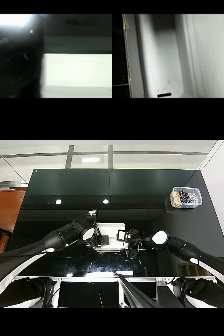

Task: Fold the box and place the chain.

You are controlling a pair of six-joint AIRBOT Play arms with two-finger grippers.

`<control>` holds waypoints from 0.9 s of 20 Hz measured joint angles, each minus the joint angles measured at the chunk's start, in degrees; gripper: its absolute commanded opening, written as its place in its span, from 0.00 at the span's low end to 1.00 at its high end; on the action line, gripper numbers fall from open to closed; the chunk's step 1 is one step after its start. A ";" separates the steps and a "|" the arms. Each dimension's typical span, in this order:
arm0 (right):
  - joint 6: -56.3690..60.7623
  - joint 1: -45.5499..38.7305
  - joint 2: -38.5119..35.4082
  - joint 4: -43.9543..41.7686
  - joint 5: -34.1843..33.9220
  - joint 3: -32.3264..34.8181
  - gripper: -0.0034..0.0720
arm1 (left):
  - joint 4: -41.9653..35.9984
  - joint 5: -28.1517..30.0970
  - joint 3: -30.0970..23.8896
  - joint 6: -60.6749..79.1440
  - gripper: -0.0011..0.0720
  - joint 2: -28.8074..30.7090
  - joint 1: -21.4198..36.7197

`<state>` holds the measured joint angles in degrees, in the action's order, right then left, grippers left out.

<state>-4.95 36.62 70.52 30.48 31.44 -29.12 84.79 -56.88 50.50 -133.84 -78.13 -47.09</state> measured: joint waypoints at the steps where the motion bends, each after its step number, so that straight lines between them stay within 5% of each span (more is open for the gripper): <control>1: 0.00 0.00 0.00 0.00 0.00 0.00 0.60 | -0.02 -0.26 0.00 0.00 0.52 0.00 0.00; 8: 0.00 0.00 0.00 0.00 0.00 0.00 0.60 | 0.57 -0.83 0.00 0.02 0.50 0.00 0.04; 12: 0.00 0.00 0.00 0.00 0.02 0.00 0.60 | 1.31 -1.42 0.00 0.11 0.09 0.00 0.04; 16: 0.02 0.00 0.00 -0.02 -0.04 0.00 0.61 | 1.53 -1.18 0.00 0.17 0.06 0.00 0.04; 17: 0.02 0.00 0.00 -0.02 -0.04 0.00 0.68 | 1.55 -1.16 0.00 0.20 0.06 0.00 0.04; 18: 0.02 0.00 0.00 -0.02 -0.04 0.00 0.98 | 1.55 -1.11 0.00 0.26 0.06 0.00 0.04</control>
